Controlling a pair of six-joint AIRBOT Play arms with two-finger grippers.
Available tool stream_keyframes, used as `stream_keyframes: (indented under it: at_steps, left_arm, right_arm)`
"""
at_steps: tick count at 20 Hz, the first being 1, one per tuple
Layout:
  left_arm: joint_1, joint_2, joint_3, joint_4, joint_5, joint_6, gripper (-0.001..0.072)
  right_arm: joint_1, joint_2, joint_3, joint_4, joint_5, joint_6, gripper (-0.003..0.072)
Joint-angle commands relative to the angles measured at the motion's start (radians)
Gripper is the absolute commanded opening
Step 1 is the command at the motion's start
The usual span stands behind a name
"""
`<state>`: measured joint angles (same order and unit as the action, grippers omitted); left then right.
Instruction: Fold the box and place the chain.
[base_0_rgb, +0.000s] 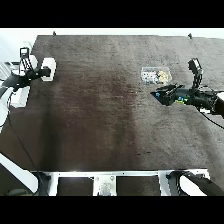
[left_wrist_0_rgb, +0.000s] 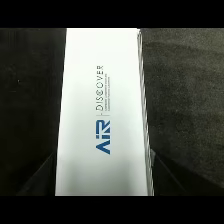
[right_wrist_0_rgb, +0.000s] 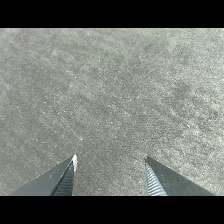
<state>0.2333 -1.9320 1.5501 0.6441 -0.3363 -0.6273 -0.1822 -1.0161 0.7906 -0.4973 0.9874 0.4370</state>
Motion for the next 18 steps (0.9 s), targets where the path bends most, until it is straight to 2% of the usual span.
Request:
stream_keyframes:
  at_steps: [1,4,5,6,7,8,10,12,15,18]
  left_arm:
    - [0.001,0.026,0.013,0.055,-0.012,-0.001,0.072]
    - [0.002,0.087,0.013,0.058,-0.049,-0.003,0.072]
    - [0.001,0.112,0.013,0.058,-0.086,-0.003,0.0636]
    - [0.001,0.149,0.013,0.058,-0.15,-0.002,0.0366]
    - [0.001,0.184,0.013,0.058,-0.217,0.013,0.0062]
    - [-0.001,0.222,0.013,0.051,-0.28,0.043,0.0018]
    - [-0.019,0.301,0.003,0.049,-0.296,0.058,0.0013]
    - [-0.063,0.422,-0.06,0.048,-0.192,0.117,0.0013]
    - [-0.149,0.623,-0.219,0.02,-0.027,0.227,0.0013]
    - [-0.219,0.811,-0.414,-0.106,0.051,0.34,0.0013]
  right_arm:
    - [0.0,0.0,0.0,0.0,0.0,0.001,0.0508]
    - [0.0,0.0,0.0,0.002,0.0,0.001,0.0506]
    - [0.0,0.0,0.0,0.006,0.0,0.001,0.0443]
    - [0.0,0.001,0.0,0.016,0.0,0.0,0.0197]
    - [0.0,0.002,0.0,0.02,-0.001,0.0,0.0011]
    - [0.0,0.002,0.0,0.028,-0.008,0.0,0.001]
    - [0.0,0.008,0.0,0.038,-0.05,0.0,0.0009]
    - [0.0,0.043,0.0,0.037,-0.114,0.0,0.0008]
    - [0.0,0.155,0.0,0.029,-0.248,0.0,0.0007]
    - [0.0,0.298,-0.008,-0.026,-0.358,0.001,0.0007]
